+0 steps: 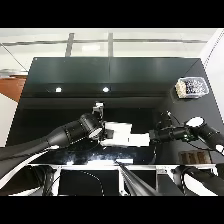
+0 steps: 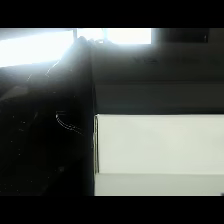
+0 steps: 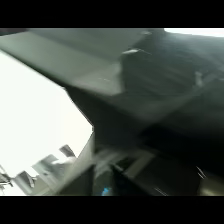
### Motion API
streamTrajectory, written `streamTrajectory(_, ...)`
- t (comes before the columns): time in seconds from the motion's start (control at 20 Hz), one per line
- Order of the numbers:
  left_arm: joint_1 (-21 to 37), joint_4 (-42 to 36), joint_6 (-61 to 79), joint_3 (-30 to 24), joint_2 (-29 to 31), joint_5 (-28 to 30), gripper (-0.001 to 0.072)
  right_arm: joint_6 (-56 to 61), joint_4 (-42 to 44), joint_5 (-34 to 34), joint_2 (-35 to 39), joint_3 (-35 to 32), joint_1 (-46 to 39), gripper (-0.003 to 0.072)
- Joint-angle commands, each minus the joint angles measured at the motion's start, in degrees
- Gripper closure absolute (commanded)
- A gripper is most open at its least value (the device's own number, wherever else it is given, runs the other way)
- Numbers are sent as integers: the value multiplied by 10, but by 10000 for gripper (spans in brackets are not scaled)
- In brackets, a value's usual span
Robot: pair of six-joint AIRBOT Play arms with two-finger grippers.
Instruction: Fold the box and place the chain.
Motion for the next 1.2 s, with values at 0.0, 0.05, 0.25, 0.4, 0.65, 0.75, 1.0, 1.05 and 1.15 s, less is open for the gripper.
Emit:
streamTrajectory(0.0,0,1,0,0,0,4,683,-41,49,12,-8,0,19,272)
streamTrajectory(0.05,0,0,0,0,0,4,683,-41,49,16,-8,0,19,86)
streamTrajectory(0.25,0,0,0,0,0,4,683,-41,63,28,-8,2,24,7)
streamTrajectory(0.4,0,0,0,0,0,4,682,-18,72,5,-8,2,80,8)
streamTrajectory(0.65,0,1,1,0,0,0,683,36,68,-40,-8,66,161,8)
streamTrajectory(0.75,0,0,1,0,0,-3,682,65,50,-51,-8,89,187,8)
streamTrajectory(1.0,0,1,1,0,0,-5,683,146,-14,-83,-8,99,236,145)
streamTrajectory(1.05,0,1,1,0,0,-5,683,157,-17,-91,-8,100,243,145)
streamTrajectory(1.15,0,2,1,0,0,-5,682,202,-60,-106,-8,108,260,145)
